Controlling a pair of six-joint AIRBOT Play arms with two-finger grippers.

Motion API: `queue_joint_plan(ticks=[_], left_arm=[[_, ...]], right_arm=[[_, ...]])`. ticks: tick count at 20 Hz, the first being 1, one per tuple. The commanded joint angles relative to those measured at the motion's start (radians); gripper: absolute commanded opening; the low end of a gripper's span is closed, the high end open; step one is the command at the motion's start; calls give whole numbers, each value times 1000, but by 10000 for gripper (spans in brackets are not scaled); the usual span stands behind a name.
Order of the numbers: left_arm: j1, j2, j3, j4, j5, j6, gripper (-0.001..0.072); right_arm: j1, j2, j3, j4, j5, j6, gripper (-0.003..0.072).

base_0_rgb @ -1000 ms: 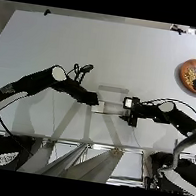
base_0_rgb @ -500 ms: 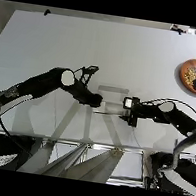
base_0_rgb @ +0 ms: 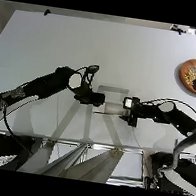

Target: Fold the box and place the chain.

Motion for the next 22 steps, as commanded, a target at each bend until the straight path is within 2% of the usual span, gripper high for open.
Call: queue_joint_plan(ticks=[1,6,11,16,20,22], left_arm=[[-30,-4,8,52,-16,-79,391],[-34,-4,26,49,-40,-80,391],[-36,-11,26,80,-19,-134,390],[-116,-56,27,94,48,-183,385],[-125,-62,28,141,58,-239,309],[-125,-62,28,164,60,-264,309]], right_arm=[[0,0,0,0,0,0,482],[0,0,0,0,0,0,482],[0,0,0,0,0,0,482],[0,0,0,0,0,0,482],[0,0,0,0,0,0,482],[0,0,0,0,0,0,482]])
